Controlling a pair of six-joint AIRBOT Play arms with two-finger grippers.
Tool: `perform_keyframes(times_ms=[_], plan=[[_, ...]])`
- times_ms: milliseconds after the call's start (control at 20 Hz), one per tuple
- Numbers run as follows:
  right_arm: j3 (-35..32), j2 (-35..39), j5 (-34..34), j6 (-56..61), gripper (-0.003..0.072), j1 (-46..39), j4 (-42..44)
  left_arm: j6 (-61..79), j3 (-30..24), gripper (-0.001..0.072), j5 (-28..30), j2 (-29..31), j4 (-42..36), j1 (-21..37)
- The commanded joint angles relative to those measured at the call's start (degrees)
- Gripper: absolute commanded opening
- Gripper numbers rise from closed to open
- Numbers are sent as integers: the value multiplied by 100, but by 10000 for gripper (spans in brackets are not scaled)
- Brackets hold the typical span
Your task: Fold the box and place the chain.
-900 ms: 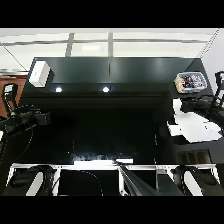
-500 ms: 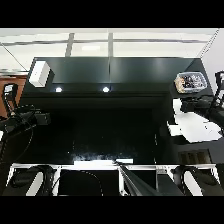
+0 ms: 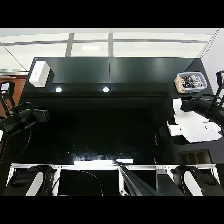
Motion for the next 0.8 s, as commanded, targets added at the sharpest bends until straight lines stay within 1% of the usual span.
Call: perform_keyframes(times_ms=[0,50,100,150,200,250,300,350,400,450,500,550,600,650,700,750], plan=[[0,2,-719,2,11,4,291,-2,-11,25,769,-28,-35,-4],[0,2,-1003,2,11,4,424,-2,-37,25,1141,-90,-341,-4],[0,0,-1351,2,10,4,660,4,-37,25,1429,-199,-813,-13],[-9,-28,-2004,-105,10,7,796,72,-26,42,1606,-356,-1338,-76],[-7,-175,-3101,-420,10,31,758,284,-13,185,1740,-520,-1652,-210],[96,-389,-3904,-457,11,-131,756,612,-9,483,1932,-699,-1781,-411],[378,-664,-3694,-409,13,-511,850,911,37,718,1963,-852,-1755,-614],[774,-1075,-3040,-284,133,-1012,901,1342,120,711,1838,-1025,-1679,-809],[1209,-1561,-2223,-267,531,-1523,870,1690,229,712,1596,-1191,-1537,-984],[1650,-2048,-1384,-92,713,-2000,699,1779,380,712,1257,-1386,-1235,-1147],[2076,-2500,-651,483,714,-2428,264,1770,527,713,909,-1565,-911,-1274],[2494,-2931,9,1344,714,-2822,-474,1646,636,713,629,-1707,-623,-1349],[2881,-3324,660,2232,713,-3167,-1405,1362,717,713,391,-1821,-280,-1373],[3211,-3648,1340,2789,713,-3427,-2321,824,758,713,190,-1904,136,-1373],[3506,-3967,2072,3010,713,-3633,-3241,284,765,713,24,-1943,557,-1373],[3692,-4207,2629,2992,713,-3773,-3906,-122,765,713,-166,-1961,925,-1373]])
